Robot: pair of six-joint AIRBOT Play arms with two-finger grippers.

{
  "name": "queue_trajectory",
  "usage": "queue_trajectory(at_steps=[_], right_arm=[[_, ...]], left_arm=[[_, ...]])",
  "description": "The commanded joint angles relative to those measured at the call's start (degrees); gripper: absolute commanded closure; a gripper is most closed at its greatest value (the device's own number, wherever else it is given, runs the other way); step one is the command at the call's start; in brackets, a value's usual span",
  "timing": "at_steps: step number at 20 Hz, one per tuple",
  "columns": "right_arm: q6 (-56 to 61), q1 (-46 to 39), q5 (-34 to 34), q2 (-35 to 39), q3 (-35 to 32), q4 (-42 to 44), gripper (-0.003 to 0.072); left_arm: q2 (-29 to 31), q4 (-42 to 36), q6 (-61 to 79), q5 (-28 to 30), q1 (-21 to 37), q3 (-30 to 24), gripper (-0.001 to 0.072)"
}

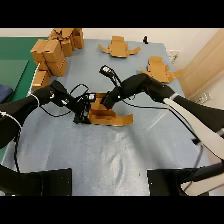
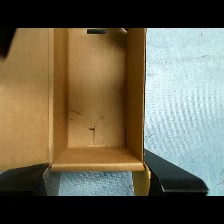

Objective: Fold the box.

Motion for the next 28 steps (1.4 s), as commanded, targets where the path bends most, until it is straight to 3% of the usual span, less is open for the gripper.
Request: queue_trajectory(at_steps=[1, 5, 7, 12, 17, 21, 24, 26, 27, 28], right_arm=[[6.78, -2.05, -8.24, -10.25, 8.59, 0.20, 0.0677], [9.57, -4.96, -24.57, -18.60, 15.63, 0.42, 0.0677], [9.53, -5.18, -28.68, -20.52, 18.51, 0.61, 0.0677], [9.01, -5.25, -26.53, -18.64, 23.61, -1.25, 0.0679], [8.66, -5.25, -29.14, -7.93, 21.44, -8.57, 0.0681], [8.33, -5.25, -25.14, 6.29, 7.32, -14.53, 0.0682], [6.99, -4.72, -12.13, 18.64, -12.87, -23.06, 0.0682], [4.70, -4.52, -5.79, 22.21, -24.26, -24.85, 0.0678], [3.17, -4.52, -3.45, 22.23, -27.47, -24.00, 0.0637], [1.97, -4.52, -0.33, 21.62, -29.35, -22.21, 0.0415]], left_arm=[[-0.02, 0.07, -0.37, 0.02, 0.00, -0.02, 0.0693], [-0.02, 0.07, -0.37, 0.09, 0.00, -0.02, 0.0693], [-0.02, 0.04, -0.37, 0.07, 0.00, -0.02, 0.0693], [-0.02, 0.04, -0.39, -0.11, 0.00, -0.02, 0.0694], [-0.02, 0.07, -0.39, -0.17, 0.00, -0.02, 0.0693], [-0.02, 0.04, -0.39, -0.13, 0.00, -0.02, 0.0693], [-0.02, 0.04, -0.39, -0.11, 0.00, -0.02, 0.0693], [-0.02, 0.04, -0.39, -0.15, 0.00, -0.02, 0.0693], [-0.02, 0.04, -0.39, -0.13, 0.00, -0.02, 0.0693], [-0.02, 0.07, -0.39, -0.15, 0.00, -0.02, 0.0693]])
